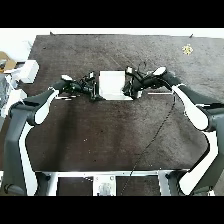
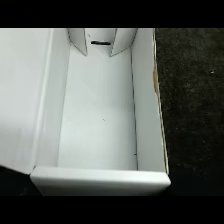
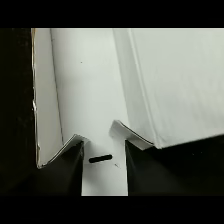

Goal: Fold the box and place the chain.

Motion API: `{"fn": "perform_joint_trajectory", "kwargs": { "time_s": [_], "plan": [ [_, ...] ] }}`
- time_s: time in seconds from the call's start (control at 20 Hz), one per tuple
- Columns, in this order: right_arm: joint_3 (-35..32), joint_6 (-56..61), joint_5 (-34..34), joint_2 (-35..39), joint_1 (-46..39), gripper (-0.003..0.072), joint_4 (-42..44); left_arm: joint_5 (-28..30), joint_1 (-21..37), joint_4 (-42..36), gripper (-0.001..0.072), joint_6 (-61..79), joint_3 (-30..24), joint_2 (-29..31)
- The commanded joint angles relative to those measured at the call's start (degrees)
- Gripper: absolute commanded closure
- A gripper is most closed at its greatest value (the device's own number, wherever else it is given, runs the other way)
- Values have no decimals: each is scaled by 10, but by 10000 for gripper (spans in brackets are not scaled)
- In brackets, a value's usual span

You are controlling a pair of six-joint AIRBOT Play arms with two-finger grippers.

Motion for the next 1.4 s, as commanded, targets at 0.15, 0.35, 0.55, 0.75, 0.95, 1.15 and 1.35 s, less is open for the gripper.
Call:
{"fn": "perform_joint_trajectory", "kwargs": {
  "time_s": [0.15,0.35,0.55,0.75,0.95,1.15,1.35],
  "plan": [
    [36,340,30,58,-17,609,-143,-1,0,0,435,1,0,0],
    [43,539,72,100,-44,608,-225,-1,0,0,435,1,0,0],
    [30,647,102,101,-94,608,-221,-1,0,0,436,1,0,0],
    [-24,667,49,101,-125,607,-181,-1,0,0,436,1,0,0],
    [-52,651,18,63,-124,608,-110,-1,0,0,436,1,0,0],
    [-52,608,28,18,-120,607,-10,-1,0,0,436,1,0,0],
    [-52,601,31,2,-94,579,12,-1,0,0,436,1,0,0]
  ]
}}
